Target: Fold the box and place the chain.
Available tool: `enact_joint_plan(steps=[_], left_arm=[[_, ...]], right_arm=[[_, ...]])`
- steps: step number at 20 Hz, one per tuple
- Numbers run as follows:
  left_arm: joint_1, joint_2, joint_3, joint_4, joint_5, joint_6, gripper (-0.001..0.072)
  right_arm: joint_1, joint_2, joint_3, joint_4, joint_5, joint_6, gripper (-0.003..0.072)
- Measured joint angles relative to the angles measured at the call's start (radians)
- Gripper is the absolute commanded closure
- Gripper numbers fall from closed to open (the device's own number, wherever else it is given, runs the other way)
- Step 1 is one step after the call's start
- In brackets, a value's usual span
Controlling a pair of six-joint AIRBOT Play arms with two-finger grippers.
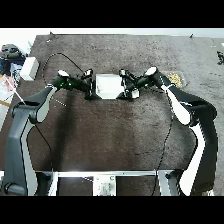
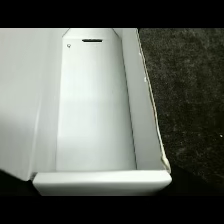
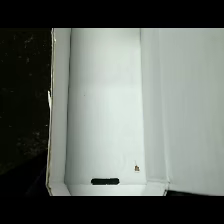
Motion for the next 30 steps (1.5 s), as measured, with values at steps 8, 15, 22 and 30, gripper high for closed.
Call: enact_joint_plan(steps=[8, 15, 22, 30], left_arm=[[0.0, 0.0, 0.0, 0.01, -0.009, -0.002, 0.0373], [0.0, 0.0, 0.0, 0.012, -0.015, -0.002, 0.0373], [0.0, 0.0, 0.0, 0.007, -0.017, -0.002, 0.0373], [0.0, 0.0, 0.0, 0.005, -0.009, -0.001, 0.0373]], right_arm=[[0.0, 0.0, 0.0, 0.001, 0.0, 0.002, 0.0219], [0.0, 0.0, 0.0, 0.0, 0.002, 0.001, 0.0219], [0.0, 0.0, 0.0, 0.0, -0.001, 0.0, 0.0219], [0.001, 0.0, 0.0, 0.0, -0.048, -0.002, 0.0206]])
